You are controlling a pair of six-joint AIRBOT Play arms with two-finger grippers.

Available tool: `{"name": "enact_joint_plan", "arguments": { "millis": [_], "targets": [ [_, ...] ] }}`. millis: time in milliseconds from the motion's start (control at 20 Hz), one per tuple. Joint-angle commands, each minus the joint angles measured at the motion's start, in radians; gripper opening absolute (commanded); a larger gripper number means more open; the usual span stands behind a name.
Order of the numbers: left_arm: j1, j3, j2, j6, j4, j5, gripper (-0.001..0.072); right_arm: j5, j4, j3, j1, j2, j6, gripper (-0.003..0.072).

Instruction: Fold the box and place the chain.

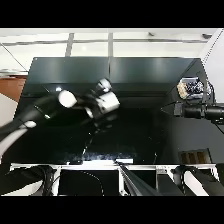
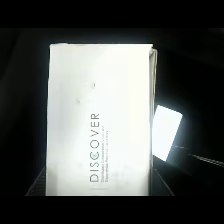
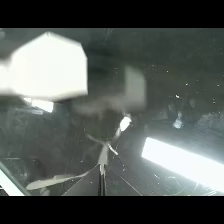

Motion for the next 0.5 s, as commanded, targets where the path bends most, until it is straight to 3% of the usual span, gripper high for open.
{"name": "enact_joint_plan", "arguments": {
  "millis": [0, 200, 300, 450],
  "targets": [
    [0.341, 0.005, 0.025, -0.082, 0.073, 0.074, 0.0408, 0.018, 0.0, 0.0, -0.001, 0.0, 0.005, 0.004],
    [0.695, 0.161, -0.089, -0.305, 0.054, 0.089, 0.0409, 0.064, 0.0, 0.0, -0.001, 0.0, 0.008, 0.0039],
    [0.775, 0.281, -0.193, -0.294, 0.055, 0.048, 0.0409, 0.085, 0.0, 0.0, -0.001, 0.0, 0.009, 0.004],
    [0.812, 0.484, -0.378, -0.267, 0.101, -0.006, 0.0408, 0.088, 0.001, 0.0, -0.001, 0.0, 0.017, 0.0039]
  ]
}}
